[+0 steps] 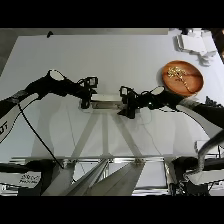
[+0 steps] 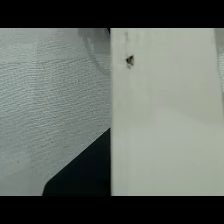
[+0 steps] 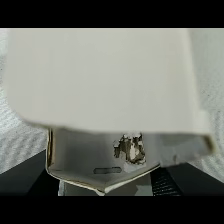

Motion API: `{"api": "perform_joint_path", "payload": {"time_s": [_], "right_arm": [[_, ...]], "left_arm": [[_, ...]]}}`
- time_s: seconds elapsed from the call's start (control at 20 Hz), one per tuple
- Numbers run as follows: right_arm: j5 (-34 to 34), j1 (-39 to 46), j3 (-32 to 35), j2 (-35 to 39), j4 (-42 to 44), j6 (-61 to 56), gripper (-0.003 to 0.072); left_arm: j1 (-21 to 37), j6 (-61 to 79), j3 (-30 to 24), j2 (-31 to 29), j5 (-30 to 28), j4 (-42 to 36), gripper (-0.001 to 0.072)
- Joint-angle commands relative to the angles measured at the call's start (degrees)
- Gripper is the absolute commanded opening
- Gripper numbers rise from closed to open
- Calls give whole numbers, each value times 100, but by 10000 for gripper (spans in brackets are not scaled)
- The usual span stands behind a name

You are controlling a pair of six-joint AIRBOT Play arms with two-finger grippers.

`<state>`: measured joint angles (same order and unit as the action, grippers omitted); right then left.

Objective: Fold the box and place the chain.

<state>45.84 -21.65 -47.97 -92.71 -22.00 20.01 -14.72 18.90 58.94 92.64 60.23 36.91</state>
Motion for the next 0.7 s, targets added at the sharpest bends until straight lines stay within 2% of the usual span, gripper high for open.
{"api": "perform_joint_path", "payload": {"time_s": [0.0,0.3,0.35,0.4,0.45,0.5,0.65], "right_arm": [[2,-7,-4,-4,-2,0,400],[2,-7,-4,-4,-2,0,400],[2,-7,-4,-4,-2,0,400],[2,-7,-4,-4,-2,0,400],[4,-7,-4,-4,-2,0,400],[2,-7,-4,-4,-2,0,400],[2,-7,-4,-4,-2,0,400]], "left_arm": [[-2,0,-4,4,0,0,8],[-2,13,-4,4,37,-15,8],[-2,22,-4,4,42,-68,32],[-2,17,-4,4,42,-94,159],[0,15,-4,2,39,-94,321],[7,15,-4,2,39,-92,383],[116,-7,-4,-87,46,-15,387]]}}
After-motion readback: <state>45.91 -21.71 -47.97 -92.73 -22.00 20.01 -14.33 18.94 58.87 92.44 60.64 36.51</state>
